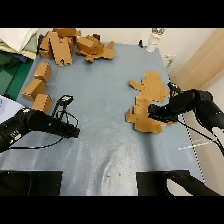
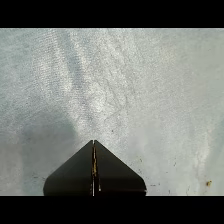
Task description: Fold the box.
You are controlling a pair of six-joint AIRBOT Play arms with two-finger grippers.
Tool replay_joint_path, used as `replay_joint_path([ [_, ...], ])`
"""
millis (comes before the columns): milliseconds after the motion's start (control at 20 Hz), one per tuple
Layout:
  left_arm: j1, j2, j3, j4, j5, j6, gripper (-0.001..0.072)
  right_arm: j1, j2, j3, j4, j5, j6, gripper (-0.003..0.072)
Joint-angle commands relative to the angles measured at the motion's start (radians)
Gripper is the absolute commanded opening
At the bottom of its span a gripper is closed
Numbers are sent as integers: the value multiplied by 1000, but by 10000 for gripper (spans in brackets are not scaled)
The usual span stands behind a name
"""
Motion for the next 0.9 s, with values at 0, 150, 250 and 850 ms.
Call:
replay_joint_path([
  [0,0,1,0,0,61,5,12,-13,-20,18,-56,-1,1,341],
  [150,-1,1,0,-5,160,4,12,-127,-82,106,-74,-85,-3,364],
  [250,0,1,0,-6,199,4,12,-238,-138,169,-82,-135,-43,443],
  [850,-1,0,0,-19,233,-5,12,-518,-292,238,-17,-114,-280,469],
])
